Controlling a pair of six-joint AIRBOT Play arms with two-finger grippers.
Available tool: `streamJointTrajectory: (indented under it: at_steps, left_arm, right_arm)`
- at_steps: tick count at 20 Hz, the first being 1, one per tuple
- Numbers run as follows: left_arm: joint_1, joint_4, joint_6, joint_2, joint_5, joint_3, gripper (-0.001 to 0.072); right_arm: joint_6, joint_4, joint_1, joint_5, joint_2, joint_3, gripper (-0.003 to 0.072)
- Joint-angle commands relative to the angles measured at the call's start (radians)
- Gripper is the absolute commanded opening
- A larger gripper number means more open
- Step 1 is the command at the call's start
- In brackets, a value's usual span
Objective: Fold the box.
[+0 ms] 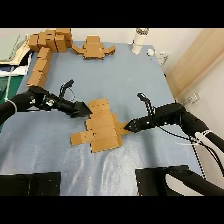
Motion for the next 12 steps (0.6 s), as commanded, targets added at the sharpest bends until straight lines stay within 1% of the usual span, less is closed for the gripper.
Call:
streamJointTrajectory:
  at_steps: [1,5,7,12]
  left_arm:
    - [-0.014,-0.136,0.075,-0.093,-0.028,0.034,0.0658]
    - [-0.056,-0.088,0.081,-0.139,0.0,0.082,0.0653]
    - [-0.063,-0.059,0.082,-0.143,-0.001,0.099,0.0468]
    - [-0.071,0.004,0.09,-0.145,-0.039,0.115,0.0459]
  right_arm:
    - [-0.003,0.011,0.001,-0.008,0.005,-0.005,0.0003]
    - [-0.004,0.011,0.001,-0.008,0.005,-0.005,0.0002]
    - [-0.005,0.011,0.001,-0.008,0.005,-0.005,0.0002]
    - [-0.005,0.011,0.001,-0.007,0.005,-0.005,0.0002]
